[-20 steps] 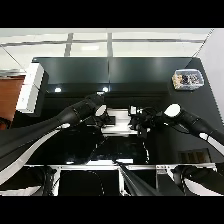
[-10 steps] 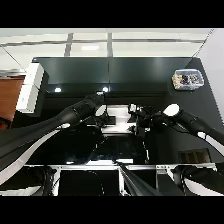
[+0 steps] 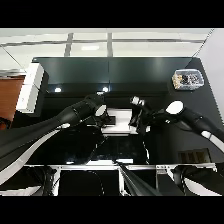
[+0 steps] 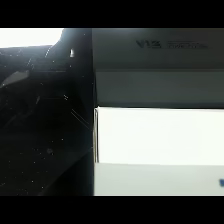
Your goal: Fold the box and place the chain.
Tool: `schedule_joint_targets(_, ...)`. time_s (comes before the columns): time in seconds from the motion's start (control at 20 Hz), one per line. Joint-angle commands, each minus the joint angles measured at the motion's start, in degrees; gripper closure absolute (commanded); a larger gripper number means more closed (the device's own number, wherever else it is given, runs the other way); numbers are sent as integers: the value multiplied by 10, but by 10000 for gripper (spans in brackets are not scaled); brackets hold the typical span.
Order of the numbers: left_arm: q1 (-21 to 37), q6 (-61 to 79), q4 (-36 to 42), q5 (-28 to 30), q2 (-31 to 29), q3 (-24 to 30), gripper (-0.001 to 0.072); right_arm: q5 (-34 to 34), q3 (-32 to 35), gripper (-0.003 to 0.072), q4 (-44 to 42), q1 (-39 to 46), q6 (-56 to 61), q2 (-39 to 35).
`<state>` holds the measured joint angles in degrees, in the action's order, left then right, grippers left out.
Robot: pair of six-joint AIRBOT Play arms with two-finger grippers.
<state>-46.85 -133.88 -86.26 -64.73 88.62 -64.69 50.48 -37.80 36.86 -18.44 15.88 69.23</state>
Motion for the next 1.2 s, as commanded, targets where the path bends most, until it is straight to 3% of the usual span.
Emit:
schedule_joint_targets(0.0,1,-1,-1,-2,0,0,681,114,-61,669,161,63,292,-57)
schedule_joint_targets(0.1,1,-1,-3,-2,0,0,681,125,-83,669,258,137,440,-97)
schedule_joint_targets(0.2,1,-1,-2,-2,0,0,681,109,-70,669,298,223,547,-103)
schedule_joint_targets(0.3,1,-1,-2,-2,1,0,681,84,-21,669,242,293,584,-92)
schedule_joint_targets(0.4,1,-1,-2,-2,1,0,681,100,30,669,154,320,558,-62)
schedule_joint_targets(0.5,1,-1,-2,-2,1,0,681,120,63,669,82,300,516,-18)
schedule_joint_targets(0.8,1,-1,-2,-2,1,0,681,116,66,669,-73,181,420,83)
schedule_joint_targets(1.0,1,-1,-2,-2,1,0,681,149,54,668,-100,162,382,85)
schedule_joint_targets(1.15,1,-1,-2,-2,1,0,681,191,6,659,-46,163,381,83)
